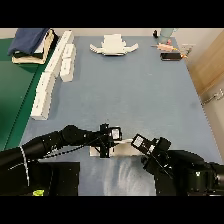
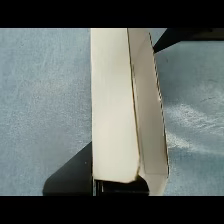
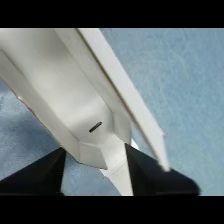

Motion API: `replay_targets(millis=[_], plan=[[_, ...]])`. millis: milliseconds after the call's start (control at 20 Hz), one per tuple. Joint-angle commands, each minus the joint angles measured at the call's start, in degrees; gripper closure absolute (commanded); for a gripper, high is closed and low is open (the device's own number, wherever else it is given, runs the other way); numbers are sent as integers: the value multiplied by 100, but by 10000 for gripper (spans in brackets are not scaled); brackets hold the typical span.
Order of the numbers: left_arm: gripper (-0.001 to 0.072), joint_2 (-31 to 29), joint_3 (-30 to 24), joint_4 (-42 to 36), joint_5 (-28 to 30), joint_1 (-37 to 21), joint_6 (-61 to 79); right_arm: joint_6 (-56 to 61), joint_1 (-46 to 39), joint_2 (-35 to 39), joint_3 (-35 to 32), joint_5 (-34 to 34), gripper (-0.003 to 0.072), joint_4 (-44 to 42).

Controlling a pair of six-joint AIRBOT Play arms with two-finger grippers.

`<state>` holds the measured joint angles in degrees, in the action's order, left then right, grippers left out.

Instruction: Fold the box.

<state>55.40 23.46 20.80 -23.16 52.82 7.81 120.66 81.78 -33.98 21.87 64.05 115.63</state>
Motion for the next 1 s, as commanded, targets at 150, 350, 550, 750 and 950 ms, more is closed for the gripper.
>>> replay_targets(millis=[150,350,550,750,950], plan=[[695,-2,4,2,11,2,7,192,-2,13,33,-17,32,98],[695,-2,4,2,9,2,7,186,-4,13,35,-44,-14,50],[694,-2,7,2,9,2,7,-472,-210,52,24,-103,-27,66],[694,-2,4,2,2,2,7,-1864,-1117,299,24,-446,-27,-614],[694,-2,4,2,9,2,7,-4417,-2579,321,24,-726,-27,-2496]])
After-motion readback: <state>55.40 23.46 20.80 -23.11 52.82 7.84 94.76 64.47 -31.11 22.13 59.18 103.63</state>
